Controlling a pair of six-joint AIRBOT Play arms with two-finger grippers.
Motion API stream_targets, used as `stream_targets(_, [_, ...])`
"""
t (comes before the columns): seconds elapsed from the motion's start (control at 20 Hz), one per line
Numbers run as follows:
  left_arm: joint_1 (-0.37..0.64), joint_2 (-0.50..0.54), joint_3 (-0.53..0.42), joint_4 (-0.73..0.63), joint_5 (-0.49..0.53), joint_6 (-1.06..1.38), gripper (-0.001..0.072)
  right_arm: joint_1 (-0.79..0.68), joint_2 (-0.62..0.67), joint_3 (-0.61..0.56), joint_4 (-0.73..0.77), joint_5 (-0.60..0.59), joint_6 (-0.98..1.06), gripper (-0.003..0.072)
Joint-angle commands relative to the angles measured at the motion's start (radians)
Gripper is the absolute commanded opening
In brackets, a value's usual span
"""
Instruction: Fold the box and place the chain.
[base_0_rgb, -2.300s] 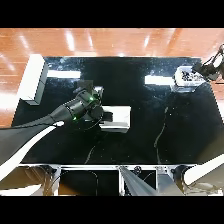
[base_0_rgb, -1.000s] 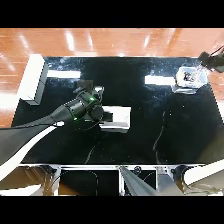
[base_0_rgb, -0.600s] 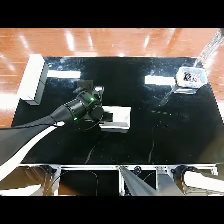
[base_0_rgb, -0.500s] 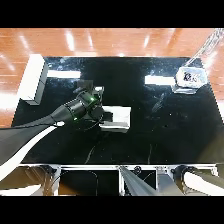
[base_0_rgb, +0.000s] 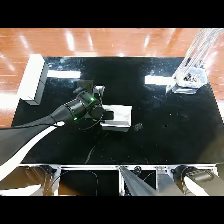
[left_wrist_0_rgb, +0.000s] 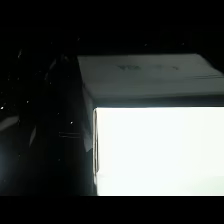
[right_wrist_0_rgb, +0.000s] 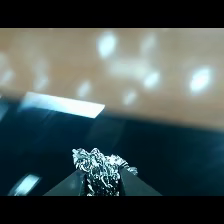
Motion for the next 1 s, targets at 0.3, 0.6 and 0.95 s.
stream_targets(0.3, [-0.001, -0.001, 0.0, -0.002, -0.01, 0.0, 0.0019, 0.383, 0.025, -0.287, 0.042, -0.047, 0.075, 0.0022])
stream_targets(0.6, [-0.001, -0.001, 0.0, -0.002, -0.008, 0.0, 0.0019, 0.409, 0.025, -0.299, 0.06, -0.071, 0.077, 0.0022])
stream_targets(0.95, [0.0, -0.001, 0.0, -0.002, 0.001, -0.001, 0.0019, 0.453, 0.026, -0.418, 0.089, -0.102, 0.089, 0.0022])
